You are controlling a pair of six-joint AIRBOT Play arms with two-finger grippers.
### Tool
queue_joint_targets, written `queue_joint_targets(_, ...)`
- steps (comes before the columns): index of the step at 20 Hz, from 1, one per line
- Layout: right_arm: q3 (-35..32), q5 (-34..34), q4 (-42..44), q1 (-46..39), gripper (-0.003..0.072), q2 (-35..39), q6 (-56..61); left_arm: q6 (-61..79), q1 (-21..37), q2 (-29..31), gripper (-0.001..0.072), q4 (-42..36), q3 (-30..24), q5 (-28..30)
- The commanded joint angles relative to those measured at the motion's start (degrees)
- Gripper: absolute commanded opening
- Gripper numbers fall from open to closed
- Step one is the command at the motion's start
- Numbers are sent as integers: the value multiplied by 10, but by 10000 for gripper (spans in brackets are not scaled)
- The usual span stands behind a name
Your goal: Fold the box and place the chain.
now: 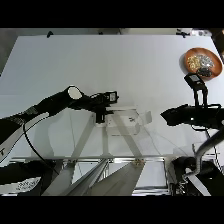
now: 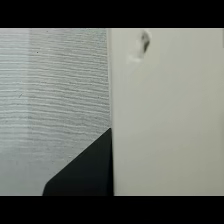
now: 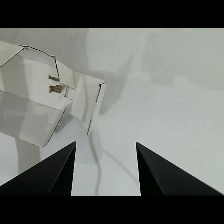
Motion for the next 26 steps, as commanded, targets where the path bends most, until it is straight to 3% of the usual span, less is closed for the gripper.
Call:
queue_joint_targets(1, 0, -1, 0, 0, 421, 0, 0, 1, 0, 0, 7, 2, 0, 5)
queue_joint_targets(9, 0, 4, 0, 0, 421, 0, 0, 3, 0, 0, 6, 6, 0, 5)
queue_joint_targets(20, 0, 65, 0, 0, 411, 0, -76, 0, 0, 0, 9, 41, 0, -8)
queue_joint_targets(26, 0, 120, 56, 0, 406, -2, -305, 0, 0, 1, 16, 41, 0, -9)
